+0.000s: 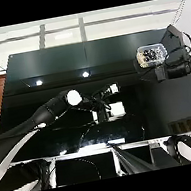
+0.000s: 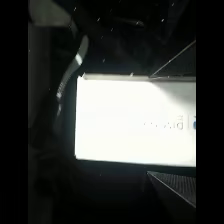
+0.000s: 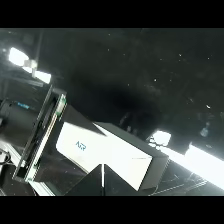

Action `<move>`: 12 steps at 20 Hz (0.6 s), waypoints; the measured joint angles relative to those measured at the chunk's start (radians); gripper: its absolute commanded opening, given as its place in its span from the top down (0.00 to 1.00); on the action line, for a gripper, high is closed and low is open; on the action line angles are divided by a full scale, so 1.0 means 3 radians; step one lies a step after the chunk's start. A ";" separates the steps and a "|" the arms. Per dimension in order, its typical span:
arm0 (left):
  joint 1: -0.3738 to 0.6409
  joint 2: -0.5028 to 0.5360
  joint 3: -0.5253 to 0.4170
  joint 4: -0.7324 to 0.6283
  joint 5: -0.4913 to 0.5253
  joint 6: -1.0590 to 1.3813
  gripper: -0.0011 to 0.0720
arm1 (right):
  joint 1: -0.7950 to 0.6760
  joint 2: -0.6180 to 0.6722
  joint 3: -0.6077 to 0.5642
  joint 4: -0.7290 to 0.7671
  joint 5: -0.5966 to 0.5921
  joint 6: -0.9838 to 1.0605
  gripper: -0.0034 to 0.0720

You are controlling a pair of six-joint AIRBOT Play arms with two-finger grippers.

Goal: Fold the box and place the chain.

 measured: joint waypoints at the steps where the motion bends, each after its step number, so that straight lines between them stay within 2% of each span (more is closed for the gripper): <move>1: -0.0003 -0.0001 0.0003 0.0000 -0.0037 0.0000 0.01 | 0.0000 0.0000 0.0000 0.0000 -0.0006 0.0000 0.94; 12: -0.0009 -0.0076 0.0005 0.0023 -0.0126 0.0003 0.01 | 0.0000 0.0000 0.0000 -0.0003 -0.0043 0.0001 0.94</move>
